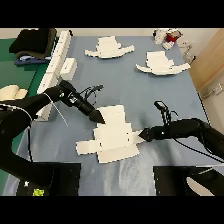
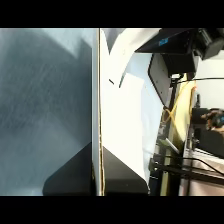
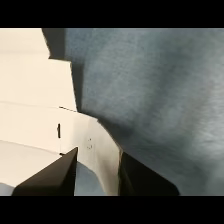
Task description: Fold the box.
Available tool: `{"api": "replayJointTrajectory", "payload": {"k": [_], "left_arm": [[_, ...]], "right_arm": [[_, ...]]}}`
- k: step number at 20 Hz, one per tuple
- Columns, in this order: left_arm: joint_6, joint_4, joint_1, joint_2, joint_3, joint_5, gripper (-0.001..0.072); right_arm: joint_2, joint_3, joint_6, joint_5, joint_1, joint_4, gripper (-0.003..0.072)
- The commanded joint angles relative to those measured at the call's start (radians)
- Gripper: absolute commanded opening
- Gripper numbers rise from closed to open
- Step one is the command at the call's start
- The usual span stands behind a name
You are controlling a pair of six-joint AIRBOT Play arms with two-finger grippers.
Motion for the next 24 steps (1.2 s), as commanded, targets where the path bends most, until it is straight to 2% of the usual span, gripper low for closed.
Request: {"api": "replayJointTrajectory", "payload": {"k": [1, 4, 6, 8, 12, 15, 17, 21, 24], "left_arm": [[0.19, -0.042, -0.01, 0.035, 0.01, 0.013, 0.0013], [0.269, -0.039, -0.049, 0.106, 0.007, 0.098, 0.001], [0.321, -0.039, -0.082, 0.177, -0.011, 0.168, 0.001], [0.358, -0.039, -0.114, 0.262, -0.057, 0.271, 0.0009], [0.467, -0.039, -0.204, 0.462, -0.207, 0.516, 0.001], [0.532, -0.039, -0.312, 0.613, -0.346, 0.733, 0.001], [0.54, -0.035, -0.388, 0.676, -0.421, 0.837, 0.001], [0.539, -0.032, -0.499, 0.673, -0.5, 0.892, 0.0012], [0.539, -0.032, -0.523, 0.64, -0.532, 0.966, 0.0013]], "right_arm": [[0.0, 0.072, 0.151, 0.0, -0.017, -0.3, 0.0356], [-0.002, 0.139, 0.476, -0.011, -0.017, -0.635, 0.0356], [-0.002, 0.172, 0.69, -0.024, -0.017, -0.777, 0.0358], [-0.001, 0.2, 0.78, -0.021, -0.017, -0.792, 0.0417], [-0.001, 0.233, 0.838, -0.006, -0.017, -0.792, 0.0417], [-0.001, 0.233, 0.88, -0.004, -0.017, -0.792, 0.0417], [-0.001, 0.233, 0.889, -0.003, -0.016, -0.787, 0.0417], [-0.001, 0.233, 0.925, -0.004, -0.016, -0.78, 0.0417], [-0.001, 0.233, 0.932, -0.004, -0.016, -0.772, 0.0417]]}}
